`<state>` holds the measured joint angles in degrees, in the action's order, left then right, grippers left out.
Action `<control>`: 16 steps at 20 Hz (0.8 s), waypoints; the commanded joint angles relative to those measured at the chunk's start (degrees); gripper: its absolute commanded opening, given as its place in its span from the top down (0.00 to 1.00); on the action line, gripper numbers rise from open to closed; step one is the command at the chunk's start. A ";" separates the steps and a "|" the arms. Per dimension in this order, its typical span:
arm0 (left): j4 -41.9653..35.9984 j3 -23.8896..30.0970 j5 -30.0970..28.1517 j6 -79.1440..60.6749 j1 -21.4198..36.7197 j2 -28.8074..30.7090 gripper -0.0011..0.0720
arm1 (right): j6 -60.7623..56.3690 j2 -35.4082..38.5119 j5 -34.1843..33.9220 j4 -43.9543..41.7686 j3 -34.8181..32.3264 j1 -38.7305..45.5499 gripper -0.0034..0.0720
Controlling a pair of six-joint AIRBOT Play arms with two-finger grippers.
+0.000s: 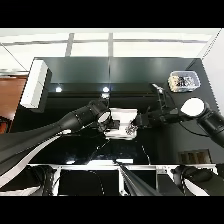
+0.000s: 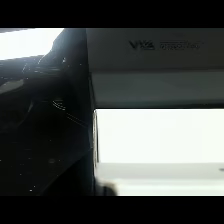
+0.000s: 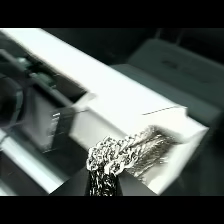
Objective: Fold the box and place the chain.
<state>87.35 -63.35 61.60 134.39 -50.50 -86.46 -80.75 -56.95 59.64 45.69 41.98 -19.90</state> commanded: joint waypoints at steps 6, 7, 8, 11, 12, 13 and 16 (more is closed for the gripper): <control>-0.02 0.00 0.00 0.00 0.02 0.00 0.95 | 4.55 0.02 5.44 -2.19 0.98 3.58 0.74; -0.22 0.00 0.00 0.00 -0.02 0.00 0.95 | 4.52 0.02 3.96 -2.47 0.98 2.49 0.74; -1.05 0.00 0.00 0.00 0.00 0.00 0.95 | 4.52 0.00 2.64 -3.41 0.98 1.46 0.74; -1.29 0.00 -0.02 -0.02 0.00 0.00 0.95 | 4.52 0.00 -0.20 -3.96 0.98 -1.05 0.74; -1.29 0.00 -0.04 -0.02 0.02 0.00 0.95 | 4.52 0.02 0.04 -3.63 0.98 -1.03 0.74; -1.29 0.00 -0.04 -0.02 0.02 0.00 0.95 | 4.52 0.02 0.28 -2.89 0.98 -0.39 0.74; -1.29 0.00 -0.04 0.00 0.02 -0.02 0.95 | 4.20 0.28 2.60 5.79 1.99 3.98 0.74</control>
